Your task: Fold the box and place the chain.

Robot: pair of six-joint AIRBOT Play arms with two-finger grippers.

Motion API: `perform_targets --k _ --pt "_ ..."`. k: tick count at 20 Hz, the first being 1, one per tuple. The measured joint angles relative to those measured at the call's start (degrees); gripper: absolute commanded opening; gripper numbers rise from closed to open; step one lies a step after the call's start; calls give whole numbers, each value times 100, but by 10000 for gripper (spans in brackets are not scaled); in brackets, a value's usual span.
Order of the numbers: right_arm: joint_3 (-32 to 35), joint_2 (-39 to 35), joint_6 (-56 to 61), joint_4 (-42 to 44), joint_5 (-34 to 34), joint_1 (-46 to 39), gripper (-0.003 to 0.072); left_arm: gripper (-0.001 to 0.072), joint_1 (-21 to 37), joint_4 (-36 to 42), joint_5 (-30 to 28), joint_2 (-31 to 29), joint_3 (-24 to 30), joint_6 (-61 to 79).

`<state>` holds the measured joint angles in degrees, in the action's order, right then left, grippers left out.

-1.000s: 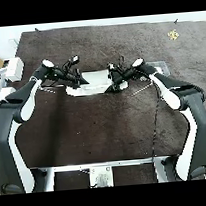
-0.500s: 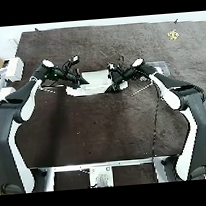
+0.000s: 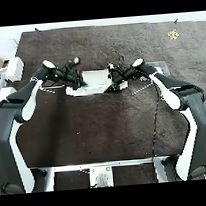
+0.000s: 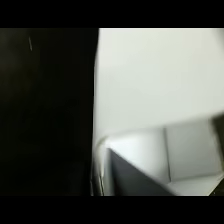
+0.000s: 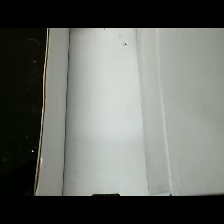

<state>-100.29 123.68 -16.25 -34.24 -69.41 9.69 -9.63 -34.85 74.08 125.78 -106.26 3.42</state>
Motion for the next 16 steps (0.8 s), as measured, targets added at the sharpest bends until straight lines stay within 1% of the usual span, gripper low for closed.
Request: perform_targets --k 2,3,4,6,8,10,12,13,14,15,16 --pt "0 0 2 0 0 -2 450 383 20 289 70 -66 -33 0" --pt "0 0 0 2 -2 -2 450 383 20 282 96 -59 -26 -4" --pt "0 0 0 2 -2 -2 450 383 17 90 144 -46 -11 2" --pt "0 0 0 0 -4 -2 449 383 76 308 247 -173 -33 0" --pt "0 0 0 0 -9 -2 449 383 203 168 356 -286 -20 -50" --pt "0 0 0 -2 -9 -2 449 383 404 315 588 -529 -57 -210" --pt "0 0 0 -2 -11 -4 449 381 603 254 938 -654 -74 -498" --pt "0 0 0 -2 -13 -2 449 309 695 382 1137 -730 -98 -664" --pt "0 0 0 -2 -13 -2 449 149 752 584 1412 -789 -116 -837" --pt "0 0 0 -2 -13 -2 449 64 765 608 1620 -800 -116 -977" --pt "0 0 0 -2 -15 -4 449 44 754 605 1786 -802 -114 -1110"
